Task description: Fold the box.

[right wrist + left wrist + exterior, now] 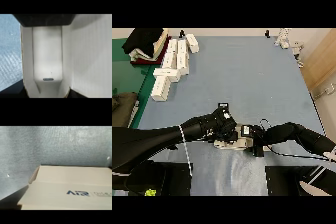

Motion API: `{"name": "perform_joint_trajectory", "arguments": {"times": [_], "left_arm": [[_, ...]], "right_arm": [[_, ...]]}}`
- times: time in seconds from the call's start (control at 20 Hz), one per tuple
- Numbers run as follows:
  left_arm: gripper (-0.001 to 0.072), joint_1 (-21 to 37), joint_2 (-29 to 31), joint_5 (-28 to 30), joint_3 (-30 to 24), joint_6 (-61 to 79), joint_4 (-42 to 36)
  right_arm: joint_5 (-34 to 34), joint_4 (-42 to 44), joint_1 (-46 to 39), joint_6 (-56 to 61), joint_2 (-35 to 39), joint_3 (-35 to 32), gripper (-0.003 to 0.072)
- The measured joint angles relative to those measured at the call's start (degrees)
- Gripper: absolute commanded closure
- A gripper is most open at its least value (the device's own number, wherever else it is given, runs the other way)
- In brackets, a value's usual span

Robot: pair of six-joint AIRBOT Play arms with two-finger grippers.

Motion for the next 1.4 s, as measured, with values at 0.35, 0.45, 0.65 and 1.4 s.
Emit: {"name": "perform_joint_trajectory", "arguments": {"times": [0.35, 0.45, 0.65, 1.4], "left_arm": [[0.0019, 0.1, -0.5, 2.5, -0.1, 1.2, -2.2], [0.0019, 0.3, 0.3, 2.1, -0.1, 2.0, -3.5], [0.0019, 0.8, 4.2, -1.3, -0.1, 3.4, -5.1], [0.0692, 14.4, 21.8, -24.2, -1.0, 16.5, 3.5]], "right_arm": [[0.0, -0.1, 0.0, -0.2, 0.0, 0.0, 0.0181], [0.0, 0.0, 0.0, -0.1, 0.0, 0.0, 0.0181], [0.0, 0.0, 0.0, 0.0, 0.0, 0.0, 0.0182], [0.0, 0.0, 0.0, 0.0, 0.0, 0.0, 0.0182]]}}
